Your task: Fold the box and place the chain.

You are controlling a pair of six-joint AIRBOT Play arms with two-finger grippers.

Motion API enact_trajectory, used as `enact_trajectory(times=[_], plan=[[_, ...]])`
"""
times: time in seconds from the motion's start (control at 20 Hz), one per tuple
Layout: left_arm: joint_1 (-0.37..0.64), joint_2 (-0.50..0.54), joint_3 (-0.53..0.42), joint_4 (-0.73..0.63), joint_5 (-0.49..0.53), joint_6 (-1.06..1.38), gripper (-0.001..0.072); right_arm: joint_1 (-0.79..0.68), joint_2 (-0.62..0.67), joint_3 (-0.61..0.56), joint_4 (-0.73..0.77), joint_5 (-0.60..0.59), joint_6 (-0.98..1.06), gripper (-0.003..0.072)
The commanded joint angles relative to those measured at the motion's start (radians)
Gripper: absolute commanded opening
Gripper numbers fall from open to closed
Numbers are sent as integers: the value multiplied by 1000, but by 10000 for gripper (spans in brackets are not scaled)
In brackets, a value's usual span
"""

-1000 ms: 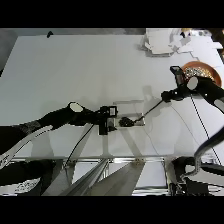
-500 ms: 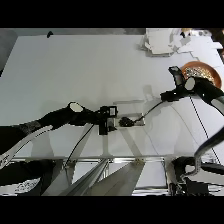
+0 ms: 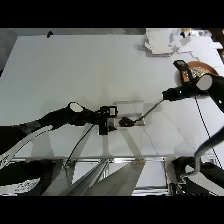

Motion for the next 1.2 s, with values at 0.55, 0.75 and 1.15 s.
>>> enact_trajectory(times=[0.55, 0.75, 1.15], plan=[[0, 1, 0, 0, -7, 0, 136, 317, 528, -171, 314, 102, -105, 18], [0, 1, 0, 0, -7, 0, 136, 415, 533, -171, 388, 4, -124, 18], [0, 1, 0, 0, -7, 0, 136, 574, 533, -171, 477, -179, -131, 19]])
